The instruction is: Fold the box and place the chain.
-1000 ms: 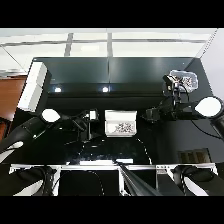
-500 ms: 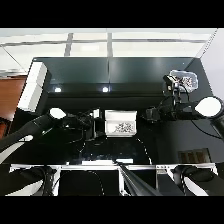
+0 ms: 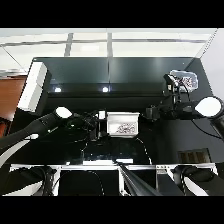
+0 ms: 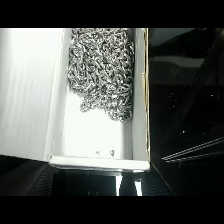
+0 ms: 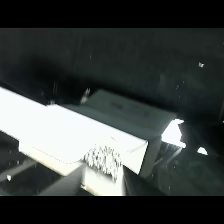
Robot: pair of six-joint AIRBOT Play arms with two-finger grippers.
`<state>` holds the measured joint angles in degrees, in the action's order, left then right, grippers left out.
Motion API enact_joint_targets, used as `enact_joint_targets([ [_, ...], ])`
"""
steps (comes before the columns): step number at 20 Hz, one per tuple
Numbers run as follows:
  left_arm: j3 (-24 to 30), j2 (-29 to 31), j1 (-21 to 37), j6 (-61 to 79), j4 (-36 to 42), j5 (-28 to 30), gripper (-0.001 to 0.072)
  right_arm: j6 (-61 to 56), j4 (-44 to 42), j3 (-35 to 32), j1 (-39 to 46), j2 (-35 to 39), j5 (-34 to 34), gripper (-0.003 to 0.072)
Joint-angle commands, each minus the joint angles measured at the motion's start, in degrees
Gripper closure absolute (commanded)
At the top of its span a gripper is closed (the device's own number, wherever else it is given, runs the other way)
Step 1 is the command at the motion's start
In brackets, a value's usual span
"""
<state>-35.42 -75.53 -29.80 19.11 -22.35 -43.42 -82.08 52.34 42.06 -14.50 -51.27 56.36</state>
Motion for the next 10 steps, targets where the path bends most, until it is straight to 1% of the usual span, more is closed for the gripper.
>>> enact_joint_targets([
  [1, -0.17, -0.13, -0.42, -0.33, -0.11, 0.83, 0.0247, -0.22, -1.16, 0.0, -1.22, 0.02, -7.72, -0.0029],
  [3, -0.17, -0.13, -0.42, -0.33, -0.11, 0.85, 0.0247, -0.2, -2.71, 0.02, -2.51, -0.22, -14.08, -0.002],
  [5, -0.17, -0.15, -0.48, -0.33, -0.13, 0.9, 0.0247, -0.2, -3.8, 0.02, -2.56, -1.62, -17.29, -0.002],
  [6, -0.17, -0.13, -0.57, -0.33, -0.15, 1.01, 0.0247, -0.15, -3.82, 0.02, -2.54, -3.13, -17.44, -0.0019],
  [8, -0.17, -0.13, -0.59, -0.33, -0.17, 0.98, 0.0247, 1.25, -3.85, 0.02, -3.19, -7.08, -15.43, -0.0019],
  [10, -0.17, -0.13, -0.59, -0.33, -0.17, 1.01, 0.0247, 9.22, -3.87, 0.02, -5.27, -10.51, -12.61, -0.0018],
])
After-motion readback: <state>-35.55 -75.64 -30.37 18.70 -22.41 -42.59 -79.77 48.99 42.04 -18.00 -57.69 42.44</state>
